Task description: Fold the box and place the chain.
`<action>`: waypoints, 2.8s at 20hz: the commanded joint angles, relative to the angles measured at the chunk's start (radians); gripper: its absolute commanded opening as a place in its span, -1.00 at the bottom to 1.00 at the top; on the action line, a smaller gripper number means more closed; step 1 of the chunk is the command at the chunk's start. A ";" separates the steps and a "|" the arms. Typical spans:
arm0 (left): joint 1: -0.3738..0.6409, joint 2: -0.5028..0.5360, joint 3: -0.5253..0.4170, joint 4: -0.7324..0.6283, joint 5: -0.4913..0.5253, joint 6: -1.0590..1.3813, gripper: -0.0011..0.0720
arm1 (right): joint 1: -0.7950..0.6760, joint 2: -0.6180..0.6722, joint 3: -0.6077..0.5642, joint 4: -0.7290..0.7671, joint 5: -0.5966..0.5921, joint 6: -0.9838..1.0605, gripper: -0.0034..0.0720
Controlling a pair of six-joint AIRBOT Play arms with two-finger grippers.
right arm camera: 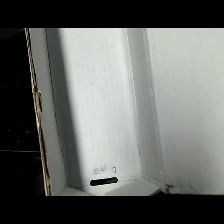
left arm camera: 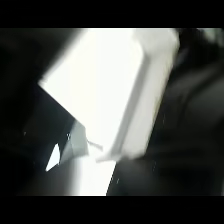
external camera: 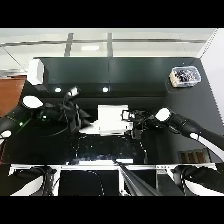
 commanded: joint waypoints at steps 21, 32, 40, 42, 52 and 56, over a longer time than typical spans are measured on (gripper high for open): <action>-0.236 -0.114 -0.036 -0.112 0.263 0.342 -0.69 | 0.001 -0.001 0.001 0.000 0.000 0.000 0.24; -0.257 -0.148 -0.035 -0.137 0.272 0.338 0.14 | 0.001 0.000 0.001 0.000 0.000 0.000 0.24; -0.213 -0.052 0.010 0.079 0.211 0.070 -0.90 | 0.001 -0.001 0.001 0.000 -0.001 0.000 0.24; -0.152 0.051 0.018 0.230 0.187 -0.160 -0.90 | 0.001 -0.001 0.001 0.000 0.000 0.000 0.24; 0.376 -0.029 -0.153 0.062 -0.050 -0.988 -0.90 | 0.001 0.000 0.001 0.000 0.000 0.000 0.24; 0.319 -0.208 -0.142 -0.037 -0.058 -0.912 -0.90 | 0.001 -0.001 0.001 0.000 0.000 0.000 0.24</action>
